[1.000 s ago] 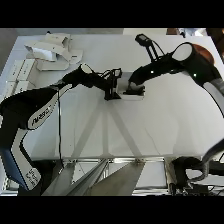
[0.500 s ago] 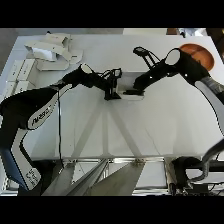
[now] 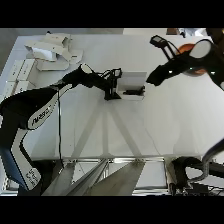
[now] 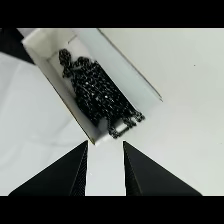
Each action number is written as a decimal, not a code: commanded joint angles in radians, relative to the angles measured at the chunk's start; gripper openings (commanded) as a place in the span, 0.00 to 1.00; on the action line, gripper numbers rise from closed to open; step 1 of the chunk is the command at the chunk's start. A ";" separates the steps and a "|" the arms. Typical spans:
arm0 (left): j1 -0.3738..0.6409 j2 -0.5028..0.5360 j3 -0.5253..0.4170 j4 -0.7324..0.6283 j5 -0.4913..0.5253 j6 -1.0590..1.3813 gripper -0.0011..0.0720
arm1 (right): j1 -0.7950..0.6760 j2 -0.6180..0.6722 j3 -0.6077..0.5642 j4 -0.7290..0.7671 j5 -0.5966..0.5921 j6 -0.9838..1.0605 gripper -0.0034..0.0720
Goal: Fold the box and place the chain.
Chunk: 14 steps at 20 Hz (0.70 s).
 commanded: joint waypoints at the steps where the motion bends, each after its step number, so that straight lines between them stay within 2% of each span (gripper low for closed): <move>1: 0.001 0.000 0.001 0.000 0.000 0.000 0.61 | -0.084 0.057 -0.096 0.073 0.010 -0.278 0.38; 3: 0.001 0.000 0.001 0.000 0.000 0.000 0.61 | -0.113 0.060 -0.179 0.108 -0.032 -0.402 0.38; 5: 0.001 0.000 0.001 0.000 0.000 0.000 0.61 | -0.125 0.059 -0.272 0.109 -0.186 -0.532 0.38; 7: 0.001 0.000 0.001 0.000 0.000 0.000 0.61 | -0.125 0.050 -0.330 0.110 -0.307 -0.578 0.38; 10: 0.001 0.000 0.001 0.000 0.000 0.000 0.61 | -0.125 -0.008 -0.336 0.156 -0.323 -0.628 0.39; 14: 0.001 0.000 0.001 0.000 0.000 0.000 0.61 | -0.125 -0.094 -0.336 0.306 -0.336 -0.772 0.39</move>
